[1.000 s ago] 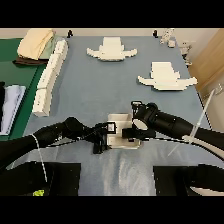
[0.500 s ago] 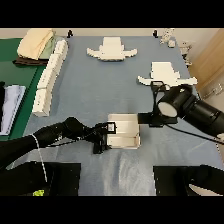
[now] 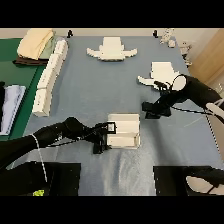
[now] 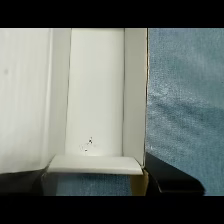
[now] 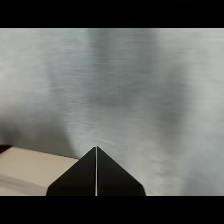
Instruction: Fold the box.
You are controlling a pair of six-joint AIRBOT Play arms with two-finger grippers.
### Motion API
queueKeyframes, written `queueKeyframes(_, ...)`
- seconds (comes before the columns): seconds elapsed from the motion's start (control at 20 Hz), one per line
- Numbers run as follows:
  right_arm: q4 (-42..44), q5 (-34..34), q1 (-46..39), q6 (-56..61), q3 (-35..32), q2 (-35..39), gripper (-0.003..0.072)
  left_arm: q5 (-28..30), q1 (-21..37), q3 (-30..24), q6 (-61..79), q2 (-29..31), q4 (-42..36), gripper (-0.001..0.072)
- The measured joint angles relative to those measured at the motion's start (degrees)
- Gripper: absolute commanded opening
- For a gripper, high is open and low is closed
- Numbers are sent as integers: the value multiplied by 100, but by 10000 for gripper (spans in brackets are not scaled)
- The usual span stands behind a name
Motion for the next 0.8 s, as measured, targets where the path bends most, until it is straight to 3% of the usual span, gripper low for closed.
queueKeyframes(0.2, 2175, 348, -212, -1821, 0, -820, 3, 0, 0, -2, 0, 0, 0, 447)
queueKeyframes(0.35, 3139, 787, -262, -2747, 0, -1095, 3, 0, 0, -2, 2, 0, 0, 446)
queueKeyframes(0.6, 3296, 1440, -94, -3469, -11, -1158, 2, 0, 0, 0, 2, 0, 0, 446)
queueKeyframes(0.8, 3032, 1327, 328, -3899, -372, -686, 1, 0, 0, 0, 4, 0, 2, 446)
